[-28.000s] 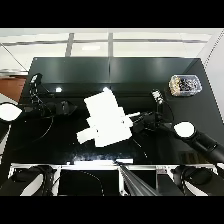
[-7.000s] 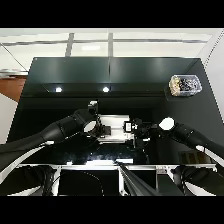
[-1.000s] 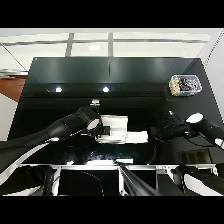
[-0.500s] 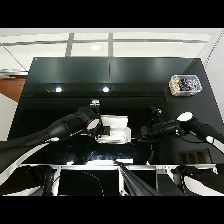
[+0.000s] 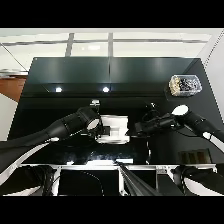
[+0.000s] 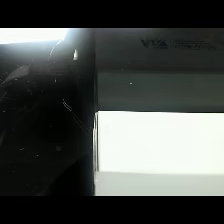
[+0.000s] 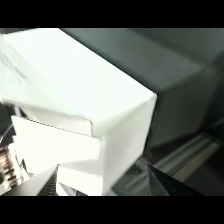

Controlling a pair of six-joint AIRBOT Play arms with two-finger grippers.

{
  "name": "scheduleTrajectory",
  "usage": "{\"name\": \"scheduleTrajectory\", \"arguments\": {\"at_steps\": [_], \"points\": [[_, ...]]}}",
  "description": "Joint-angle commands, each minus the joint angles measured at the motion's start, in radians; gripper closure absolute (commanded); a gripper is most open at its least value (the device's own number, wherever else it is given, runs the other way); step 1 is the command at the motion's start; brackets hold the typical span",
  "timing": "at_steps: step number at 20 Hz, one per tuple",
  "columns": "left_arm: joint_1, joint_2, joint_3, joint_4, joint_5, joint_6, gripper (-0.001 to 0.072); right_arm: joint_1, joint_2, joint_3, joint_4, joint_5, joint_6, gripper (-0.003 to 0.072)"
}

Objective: Fold the box and place the chain.

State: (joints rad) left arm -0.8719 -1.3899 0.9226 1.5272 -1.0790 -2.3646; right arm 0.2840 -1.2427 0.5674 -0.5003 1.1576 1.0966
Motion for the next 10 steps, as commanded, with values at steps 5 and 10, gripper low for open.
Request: {"name": "scheduleTrajectory", "arguments": {"at_steps": [5, 10], "points": [[0.0, -0.001, 0.0, 0.002, -0.002, 0.001, 0.0681, 0.244, 0.0, 0.129, -0.347, -0.199, 0.441, 0.0161], [0.0, -0.001, 0.0, 0.009, -0.002, 0.001, 0.0681, 0.374, -0.001, 0.231, -0.612, -0.196, 0.76, 0.0225]]}}
